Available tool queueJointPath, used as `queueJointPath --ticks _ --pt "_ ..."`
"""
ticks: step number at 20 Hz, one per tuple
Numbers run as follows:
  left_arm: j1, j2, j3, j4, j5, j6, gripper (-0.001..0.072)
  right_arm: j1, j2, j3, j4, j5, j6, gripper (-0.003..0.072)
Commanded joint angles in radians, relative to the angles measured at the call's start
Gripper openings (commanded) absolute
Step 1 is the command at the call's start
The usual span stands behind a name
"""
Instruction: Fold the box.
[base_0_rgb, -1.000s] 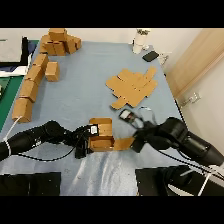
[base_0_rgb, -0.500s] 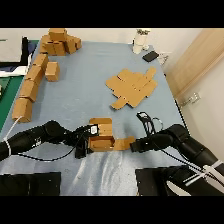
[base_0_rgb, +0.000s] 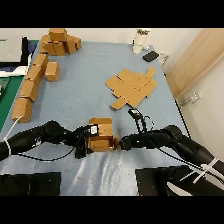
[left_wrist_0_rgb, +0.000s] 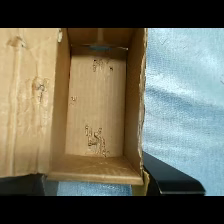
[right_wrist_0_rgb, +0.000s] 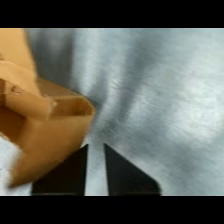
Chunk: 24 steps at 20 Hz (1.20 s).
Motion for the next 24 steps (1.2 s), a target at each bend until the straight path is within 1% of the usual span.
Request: queueJointPath --ticks 1,4,5,6,9,11,13,17,19,20,22,24 --pt "0.0 0.0 0.001 0.0 0.0 0.0 0.0389 0.021 0.018 0.038 0.023 -0.016 -0.012 0.0235" --pt "0.0 0.0 0.001 0.0 0.0 0.0 0.0389 0.021 0.018 0.06 0.04 -0.038 -0.012 0.0244" --pt "0.0 0.0 0.001 0.0 0.0 0.0 0.0389 0.021 0.018 0.065 0.042 -0.036 -0.012 0.036" --pt "0.0 0.0 0.001 0.0 0.0 0.0 0.0389 0.022 0.016 0.072 0.044 -0.031 -0.012 0.0455" --pt "0.0 0.0 0.001 0.0 0.0 0.0 0.0389 0.023 -0.011 0.075 0.071 -0.031 -0.011 0.0458" --pt "0.0 0.0 0.001 0.0 0.0 0.0 0.0389 0.029 -0.051 0.077 0.092 -0.03 -0.011 0.0458" --pt "0.0 0.0 0.001 0.0 0.0 0.0 0.0389 0.064 -0.115 0.108 0.064 -0.038 0.036 0.0457" --pt "0.0 0.0 0.001 0.0 0.0 0.0 0.0389 0.198 -0.261 0.259 -0.158 -0.098 0.317 0.0457" --pt "0.0 0.0 0.001 0.0 0.0 0.0 0.0389 0.279 -0.341 0.356 -0.311 -0.18 0.499 0.0456" --pt "0.0 0.0 0.001 0.0 0.0 0.0 0.0389 0.309 -0.38 0.399 -0.364 -0.236 0.562 0.0456" --pt "0.0 0.0 0.001 0.0 0.0 0.0 0.0389 0.357 -0.458 0.476 -0.423 -0.341 0.653 0.0456" --pt "0.0 0.0 0.001 0.0 0.0 0.0 0.0389 0.386 -0.529 0.534 -0.437 -0.403 0.716 0.0456"
